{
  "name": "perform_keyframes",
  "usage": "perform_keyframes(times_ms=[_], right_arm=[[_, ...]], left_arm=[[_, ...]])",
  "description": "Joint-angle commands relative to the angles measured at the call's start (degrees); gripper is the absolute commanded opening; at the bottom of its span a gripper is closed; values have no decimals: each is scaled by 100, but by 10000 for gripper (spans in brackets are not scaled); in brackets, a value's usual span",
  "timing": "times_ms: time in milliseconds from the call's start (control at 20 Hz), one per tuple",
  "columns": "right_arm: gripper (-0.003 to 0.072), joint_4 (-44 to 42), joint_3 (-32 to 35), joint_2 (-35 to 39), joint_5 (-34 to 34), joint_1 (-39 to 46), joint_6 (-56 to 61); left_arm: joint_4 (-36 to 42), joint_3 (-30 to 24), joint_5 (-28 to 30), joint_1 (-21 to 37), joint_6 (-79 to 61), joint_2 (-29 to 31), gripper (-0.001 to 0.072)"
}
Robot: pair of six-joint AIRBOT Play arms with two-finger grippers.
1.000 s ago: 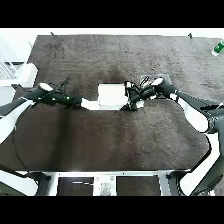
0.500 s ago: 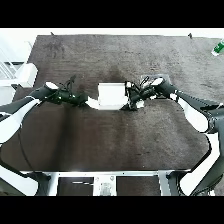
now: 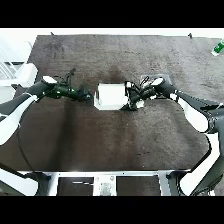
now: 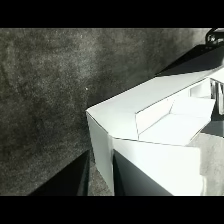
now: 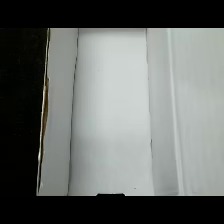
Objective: Fold the box and place the chain.
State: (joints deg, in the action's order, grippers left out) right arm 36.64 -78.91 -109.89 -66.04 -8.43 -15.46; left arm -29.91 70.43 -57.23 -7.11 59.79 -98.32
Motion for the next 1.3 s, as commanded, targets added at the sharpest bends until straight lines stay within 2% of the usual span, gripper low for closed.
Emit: perform_keyframes(times_ms=[0,100,200,250,500,750,1250], right_arm=[[600,0,0,-4,-4,-2,2],[600,0,0,-4,-4,-2,2],[600,0,0,-4,-4,-4,2],[600,0,0,-4,-4,-2,2],[600,0,0,-4,-4,-2,2],[600,0,0,-4,-4,-2,2],[600,0,0,-4,-4,-2,2]], left_arm=[[-11,-63,-63,-42,116,48,201],[72,-61,-157,-42,120,52,260],[105,-59,-201,-42,114,52,262],[111,-59,-203,-42,120,52,311],[216,-61,-361,-48,-4,55,309],[232,-57,-199,-315,22,52,308],[254,55,-144,-369,177,79,319]])
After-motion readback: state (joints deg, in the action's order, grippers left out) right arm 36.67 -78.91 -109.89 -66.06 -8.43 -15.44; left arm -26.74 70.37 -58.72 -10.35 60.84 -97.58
